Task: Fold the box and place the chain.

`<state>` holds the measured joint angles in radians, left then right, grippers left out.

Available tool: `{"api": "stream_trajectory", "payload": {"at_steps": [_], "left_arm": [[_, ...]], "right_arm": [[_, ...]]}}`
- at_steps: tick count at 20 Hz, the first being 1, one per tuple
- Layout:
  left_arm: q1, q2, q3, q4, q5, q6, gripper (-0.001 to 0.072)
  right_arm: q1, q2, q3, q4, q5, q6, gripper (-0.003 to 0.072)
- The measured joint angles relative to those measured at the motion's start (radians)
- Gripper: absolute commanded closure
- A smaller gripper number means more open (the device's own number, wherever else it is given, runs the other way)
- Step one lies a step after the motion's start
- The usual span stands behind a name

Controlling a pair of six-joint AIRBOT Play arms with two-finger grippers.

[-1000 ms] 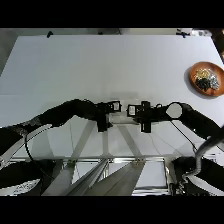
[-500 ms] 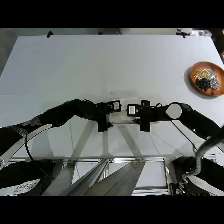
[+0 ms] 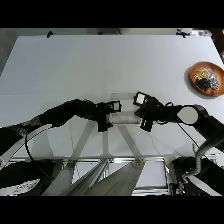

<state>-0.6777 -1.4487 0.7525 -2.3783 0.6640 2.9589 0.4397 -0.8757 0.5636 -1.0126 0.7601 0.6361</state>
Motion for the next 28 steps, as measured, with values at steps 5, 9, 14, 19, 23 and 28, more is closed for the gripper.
{"api": "stream_trajectory", "payload": {"at_steps": [5,9,14,19,23,28], "left_arm": [[0.000,0.000,0.000,0.000,0.000,0.000,0.0435],[0.000,0.000,0.000,0.000,0.000,0.000,0.0435],[0.000,0.000,0.000,0.000,0.001,0.000,0.0435],[0.000,0.000,0.000,0.000,0.001,0.000,0.0435],[0.000,0.000,0.000,0.000,0.001,0.000,0.0435],[0.000,0.000,0.000,0.000,0.001,0.000,0.0435]], "right_arm": [[-0.176,0.058,0.000,-0.089,0.227,0.504,0.0672],[-0.362,0.065,0.000,-0.090,0.360,0.667,0.0671],[-0.492,-0.010,0.000,-0.091,0.415,0.726,0.0671],[-0.520,-0.158,0.000,-0.093,0.416,0.709,0.0671],[-0.524,-0.249,0.000,-0.076,0.364,0.677,0.0671],[-0.481,-0.320,0.000,0.015,0.309,0.601,0.0671]]}}
